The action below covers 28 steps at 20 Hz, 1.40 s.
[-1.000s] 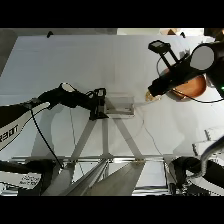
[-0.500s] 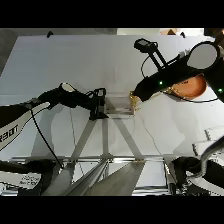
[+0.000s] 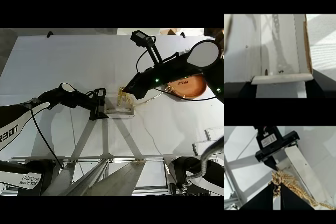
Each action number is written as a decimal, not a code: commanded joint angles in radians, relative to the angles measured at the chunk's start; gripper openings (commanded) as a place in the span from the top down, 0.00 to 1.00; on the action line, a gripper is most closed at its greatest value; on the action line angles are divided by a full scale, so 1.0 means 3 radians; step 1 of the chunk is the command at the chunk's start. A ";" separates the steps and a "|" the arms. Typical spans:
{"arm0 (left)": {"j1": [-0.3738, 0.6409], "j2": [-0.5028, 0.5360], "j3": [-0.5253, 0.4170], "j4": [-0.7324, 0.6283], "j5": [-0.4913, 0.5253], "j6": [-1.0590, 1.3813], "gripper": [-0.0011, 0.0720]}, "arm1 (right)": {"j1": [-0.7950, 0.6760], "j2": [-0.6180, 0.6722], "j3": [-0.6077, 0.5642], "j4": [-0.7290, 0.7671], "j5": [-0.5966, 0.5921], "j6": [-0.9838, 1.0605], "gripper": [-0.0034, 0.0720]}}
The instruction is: Fold the box and place the chain.
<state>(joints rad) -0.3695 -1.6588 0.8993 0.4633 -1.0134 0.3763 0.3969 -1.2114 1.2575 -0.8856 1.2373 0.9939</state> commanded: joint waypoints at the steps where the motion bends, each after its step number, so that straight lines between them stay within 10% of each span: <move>1: 0.0000 0.0000 -0.0001 0.0001 0.0000 0.0001 0.74 | 0.0003 -0.0092 -0.0118 -0.0118 -0.0069 -0.0025 0.95; 8: 0.0000 0.0000 -0.0001 0.0001 0.0000 0.0001 0.74 | 0.0003 -0.0153 -0.0540 -0.0412 -0.0142 0.0013 0.94; 11: 0.0000 0.0000 -0.0001 0.0001 0.0000 0.0001 0.74 | 0.0003 -0.0153 -0.0540 -0.0408 -0.0337 0.0015 0.39; 22: 0.0000 0.0000 -0.0001 0.0001 0.0000 0.0001 0.74 | -0.0256 0.0141 -0.0543 -0.1223 -0.0389 0.0537 0.38; 28: 0.0000 0.0000 -0.0001 0.0001 0.0000 0.0001 0.74 | -0.0989 0.0125 -0.0757 -0.1105 -0.0286 -0.0290 0.38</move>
<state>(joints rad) -0.3695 -1.6588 0.8993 0.4633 -1.0138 0.3767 0.1867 -1.1755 1.0657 -1.2304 1.1503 1.0336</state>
